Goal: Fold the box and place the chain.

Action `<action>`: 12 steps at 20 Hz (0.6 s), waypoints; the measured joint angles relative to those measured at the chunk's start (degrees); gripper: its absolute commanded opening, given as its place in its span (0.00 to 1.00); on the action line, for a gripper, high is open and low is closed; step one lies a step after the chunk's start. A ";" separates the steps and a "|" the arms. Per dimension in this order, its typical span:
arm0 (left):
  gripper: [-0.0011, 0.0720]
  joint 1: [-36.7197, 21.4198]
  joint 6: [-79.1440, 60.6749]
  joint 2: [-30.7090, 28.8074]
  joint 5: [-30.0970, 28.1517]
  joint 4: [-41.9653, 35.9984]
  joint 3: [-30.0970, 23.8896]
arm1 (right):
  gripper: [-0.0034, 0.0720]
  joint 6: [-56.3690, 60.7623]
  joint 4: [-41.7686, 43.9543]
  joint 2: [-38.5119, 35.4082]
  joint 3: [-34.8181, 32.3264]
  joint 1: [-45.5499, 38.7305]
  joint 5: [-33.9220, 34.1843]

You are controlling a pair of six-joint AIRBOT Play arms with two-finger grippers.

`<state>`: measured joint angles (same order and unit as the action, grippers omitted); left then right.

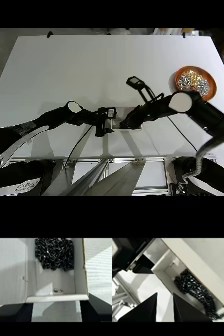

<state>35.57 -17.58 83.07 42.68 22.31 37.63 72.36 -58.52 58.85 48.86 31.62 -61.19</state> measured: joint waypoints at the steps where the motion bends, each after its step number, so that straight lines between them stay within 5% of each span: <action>1: 0.39 0.00 0.00 0.00 0.00 0.02 0.00 | 0.20 -0.22 -0.46 -0.44 1.18 -1.36 -1.77; 9: 0.39 0.00 0.00 0.00 0.00 0.02 0.00 | 0.08 5.49 -16.72 -1.14 2.12 -19.04 -11.15; 12: 0.39 0.00 -0.02 0.00 0.00 0.02 0.00 | 0.27 6.40 -20.00 0.87 -0.22 -23.54 -8.26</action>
<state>35.57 -17.61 83.07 42.68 22.33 37.63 78.76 -78.52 59.72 48.64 8.08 -69.45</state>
